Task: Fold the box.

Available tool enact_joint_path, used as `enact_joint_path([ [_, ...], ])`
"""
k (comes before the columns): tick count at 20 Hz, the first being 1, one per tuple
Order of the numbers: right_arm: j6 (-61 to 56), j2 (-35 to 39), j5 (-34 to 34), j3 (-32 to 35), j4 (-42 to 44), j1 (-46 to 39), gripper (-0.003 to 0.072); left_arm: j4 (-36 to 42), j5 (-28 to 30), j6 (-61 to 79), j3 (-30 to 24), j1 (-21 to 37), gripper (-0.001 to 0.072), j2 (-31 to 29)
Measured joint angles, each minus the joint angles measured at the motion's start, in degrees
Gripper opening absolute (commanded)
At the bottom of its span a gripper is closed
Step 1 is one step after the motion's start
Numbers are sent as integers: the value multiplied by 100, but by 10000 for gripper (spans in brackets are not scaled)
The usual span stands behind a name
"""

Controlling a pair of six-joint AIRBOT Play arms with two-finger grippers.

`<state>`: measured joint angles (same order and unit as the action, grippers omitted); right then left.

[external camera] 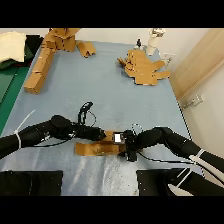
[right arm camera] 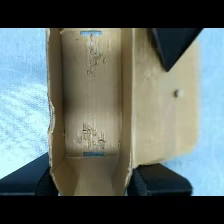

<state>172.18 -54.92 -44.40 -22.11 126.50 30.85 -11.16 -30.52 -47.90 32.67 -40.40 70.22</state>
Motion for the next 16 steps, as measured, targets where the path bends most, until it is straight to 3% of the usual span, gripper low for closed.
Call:
enact_joint_path([
  [6,20,0,-2,0,-2,0,473,-1502,-387,-1027,389,4,11,249],
  [12,26,0,-22,0,-2,0,473,-1895,-748,-1165,503,92,11,396],
  [16,15,0,-15,0,0,-2,473,-2120,-905,-1051,649,538,11,271],
])
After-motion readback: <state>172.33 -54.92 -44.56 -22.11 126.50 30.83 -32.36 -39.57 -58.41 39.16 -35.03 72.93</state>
